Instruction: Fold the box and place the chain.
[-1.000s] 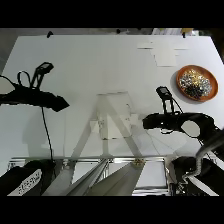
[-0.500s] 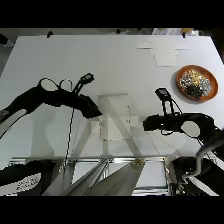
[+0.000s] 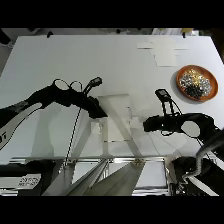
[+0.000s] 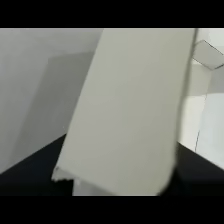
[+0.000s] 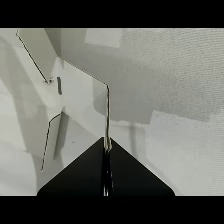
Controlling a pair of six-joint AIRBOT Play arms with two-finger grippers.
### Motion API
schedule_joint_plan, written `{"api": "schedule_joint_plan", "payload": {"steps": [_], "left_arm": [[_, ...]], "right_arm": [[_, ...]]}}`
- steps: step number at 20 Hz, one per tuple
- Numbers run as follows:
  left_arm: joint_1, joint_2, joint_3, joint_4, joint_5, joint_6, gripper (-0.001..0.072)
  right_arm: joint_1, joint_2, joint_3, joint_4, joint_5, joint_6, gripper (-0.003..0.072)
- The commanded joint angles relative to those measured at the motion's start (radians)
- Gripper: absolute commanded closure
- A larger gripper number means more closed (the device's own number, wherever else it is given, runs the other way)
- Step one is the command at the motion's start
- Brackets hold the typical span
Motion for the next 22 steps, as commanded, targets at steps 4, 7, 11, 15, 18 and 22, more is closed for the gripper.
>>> {"api": "schedule_joint_plan", "payload": {"steps": [4, 7, 11, 15, 18, 22], "left_arm": [[0.001, -0.015, 0.006, 0.012, -0.056, 0.127, 0.0543], [-0.003, -0.005, 0.006, 0.035, -0.062, 0.260, 0.0704], [-0.020, 0.018, 0.006, 0.027, 0.003, 0.430, 0.0704], [-0.041, 0.045, 0.006, 0.027, 0.045, 0.439, 0.0703], [-0.070, 0.042, 0.006, 0.033, 0.083, 0.441, 0.0704], [-0.101, 0.041, 0.006, 0.032, 0.159, 0.441, 0.0704]], "right_arm": [[0.001, 0.001, 0.000, 0.000, 0.001, 0.000, 0.0666], [0.001, 0.001, 0.000, 0.000, 0.000, 0.000, 0.0666], [0.001, 0.001, 0.005, 0.004, 0.001, -0.002, 0.0634], [0.001, 0.003, 0.068, 0.005, 0.032, -0.013, 0.0543], [0.001, 0.008, 0.120, -0.033, 0.064, -0.012, 0.0435], [0.001, 0.013, 0.129, -0.107, 0.108, -0.011, 0.0339]]}}
